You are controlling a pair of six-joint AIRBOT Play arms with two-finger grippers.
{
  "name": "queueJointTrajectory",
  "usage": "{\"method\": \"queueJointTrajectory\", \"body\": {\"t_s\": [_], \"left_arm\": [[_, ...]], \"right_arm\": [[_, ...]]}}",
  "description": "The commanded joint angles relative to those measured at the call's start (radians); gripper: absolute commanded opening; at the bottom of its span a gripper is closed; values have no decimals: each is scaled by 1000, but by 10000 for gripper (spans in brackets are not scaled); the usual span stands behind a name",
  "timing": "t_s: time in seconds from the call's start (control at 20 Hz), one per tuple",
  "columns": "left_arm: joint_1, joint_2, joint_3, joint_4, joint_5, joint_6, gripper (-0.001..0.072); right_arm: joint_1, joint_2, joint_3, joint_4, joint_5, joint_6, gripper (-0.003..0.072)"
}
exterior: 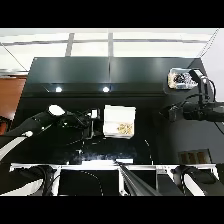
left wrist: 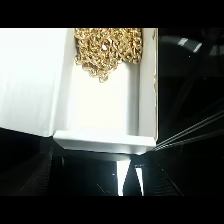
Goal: Fold the box and place the chain.
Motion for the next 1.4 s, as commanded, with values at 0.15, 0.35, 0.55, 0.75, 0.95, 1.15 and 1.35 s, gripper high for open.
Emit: {"method": "queueJointTrajectory", "body": {"t_s": [0.15,0.35,0.55,0.75,0.95,1.15,1.35], "left_arm": [[-7,-23,23,-10,-3,9,707],[-21,-23,23,-3,-13,9,707],[-41,-23,23,-2,-14,9,707],[-64,-23,23,0,0,9,707],[-95,-23,23,0,68,-30,707],[-95,-23,23,0,73,-35,707],[-103,-23,23,0,65,-34,706]], "right_arm": [[42,0,0,0,-48,1,496],[42,0,0,-5,-49,1,496],[42,0,0,-5,-49,1,496],[42,0,-10,-5,-66,1,496],[42,0,-40,-5,-74,1,496],[42,0,-43,-5,-75,1,497],[42,0,-43,-5,-75,1,496]]}}
